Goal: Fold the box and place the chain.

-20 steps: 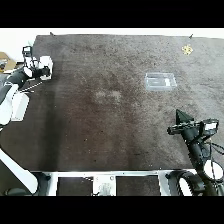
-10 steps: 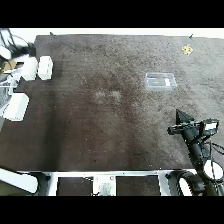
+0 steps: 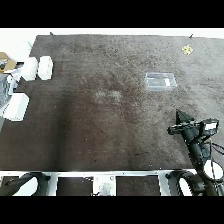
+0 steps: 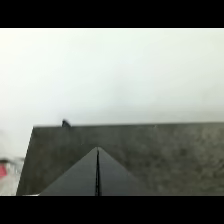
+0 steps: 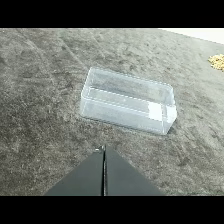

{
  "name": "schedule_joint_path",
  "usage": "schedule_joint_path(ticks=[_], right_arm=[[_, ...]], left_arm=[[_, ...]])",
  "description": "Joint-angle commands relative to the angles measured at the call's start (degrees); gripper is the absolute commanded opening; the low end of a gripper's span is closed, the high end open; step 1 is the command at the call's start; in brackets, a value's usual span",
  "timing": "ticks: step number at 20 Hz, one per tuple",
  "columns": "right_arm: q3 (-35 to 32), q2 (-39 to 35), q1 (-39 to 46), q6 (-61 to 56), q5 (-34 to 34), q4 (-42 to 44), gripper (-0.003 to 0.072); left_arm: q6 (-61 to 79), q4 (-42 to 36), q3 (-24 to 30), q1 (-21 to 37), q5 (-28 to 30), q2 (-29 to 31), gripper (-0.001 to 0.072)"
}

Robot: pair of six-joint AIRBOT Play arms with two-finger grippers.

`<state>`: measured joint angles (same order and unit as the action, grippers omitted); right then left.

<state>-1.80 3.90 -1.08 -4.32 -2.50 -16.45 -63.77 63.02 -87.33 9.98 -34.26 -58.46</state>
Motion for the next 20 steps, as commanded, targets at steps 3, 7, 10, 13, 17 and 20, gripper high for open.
schedule_joint_path(ticks=[3,7,10,13,17,20], right_arm=[[-0.02,0.02,-0.07,-0.02,-0.02,0.00,0.0005],[-0.02,0.02,-0.07,-0.02,-0.02,0.00,0.0005],[-0.02,0.02,-0.07,-0.02,-0.02,0.00,0.0005],[-0.02,0.02,-0.07,-0.02,-0.02,0.00,0.0005],[-0.02,0.02,-0.07,-0.02,-0.02,0.00,0.0005],[-0.02,0.02,-0.07,-0.02,-0.02,0.00,0.0005]], left_arm=[[9.46,-8.50,27.28,-0.04,12.20,25.38,0.0010],[10.23,-8.63,52.61,-0.04,21.24,44.48,0.0009],[9.60,-8.61,65.88,-0.04,19.43,56.83,0.0009],[9.38,-7.93,72.96,-0.04,13.62,61.51,0.0008],[1.25,-7.91,77.33,-0.04,16.28,61.61,0.0009],[1.27,-7.85,77.33,-0.04,19.39,61.59,0.0010]])
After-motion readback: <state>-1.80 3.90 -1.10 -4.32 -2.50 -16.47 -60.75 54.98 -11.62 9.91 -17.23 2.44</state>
